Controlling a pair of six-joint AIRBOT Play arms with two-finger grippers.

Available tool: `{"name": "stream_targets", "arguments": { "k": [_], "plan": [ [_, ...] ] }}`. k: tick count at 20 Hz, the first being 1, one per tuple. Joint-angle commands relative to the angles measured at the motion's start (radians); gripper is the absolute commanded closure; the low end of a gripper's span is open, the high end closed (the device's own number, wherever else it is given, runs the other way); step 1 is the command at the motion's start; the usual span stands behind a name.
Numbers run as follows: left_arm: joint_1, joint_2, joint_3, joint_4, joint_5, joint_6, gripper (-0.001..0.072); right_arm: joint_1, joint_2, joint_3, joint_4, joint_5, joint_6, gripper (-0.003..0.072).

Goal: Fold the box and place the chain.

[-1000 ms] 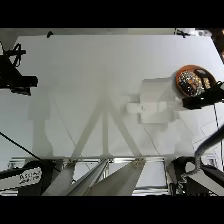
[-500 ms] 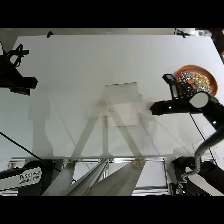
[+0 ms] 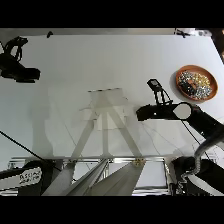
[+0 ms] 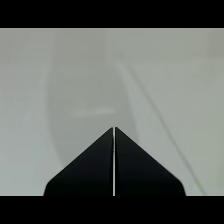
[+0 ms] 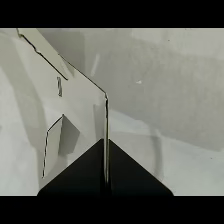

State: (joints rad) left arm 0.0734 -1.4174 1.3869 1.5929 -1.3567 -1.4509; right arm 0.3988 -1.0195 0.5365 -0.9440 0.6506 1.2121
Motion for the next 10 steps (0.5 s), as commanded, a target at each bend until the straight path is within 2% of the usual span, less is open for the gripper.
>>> {"name": "stream_targets", "arguments": {
  "k": [1, 5, 6, 8, 9, 10],
  "plan": [
    [0.000, -0.001, -0.001, -0.154, 0.085, 0.081, 0.0698, 0.013, -0.001, -0.002, -0.001, -0.016, 0.014, 0.0680],
    [0.000, -0.006, -0.001, -0.422, 0.058, 0.353, 0.0679, 0.013, -0.001, -0.002, 0.000, -0.016, 0.014, 0.0679],
    [0.000, -0.010, -0.002, -0.483, 0.042, 0.408, 0.0570, 0.013, -0.001, -0.002, 0.000, -0.016, 0.014, 0.0679],
    [0.000, -0.019, -0.026, -0.608, -0.013, 0.549, 0.0110, 0.013, -0.001, -0.002, 0.000, -0.016, 0.014, 0.0679],
    [0.000, -0.023, -0.051, -0.665, -0.053, 0.639, 0.0015, 0.013, -0.001, -0.002, 0.000, -0.016, 0.014, 0.0679],
    [0.000, -0.029, -0.076, -0.697, -0.084, 0.705, 0.0016, 0.013, -0.001, -0.002, 0.000, -0.016, 0.015, 0.0679]
  ]
}}
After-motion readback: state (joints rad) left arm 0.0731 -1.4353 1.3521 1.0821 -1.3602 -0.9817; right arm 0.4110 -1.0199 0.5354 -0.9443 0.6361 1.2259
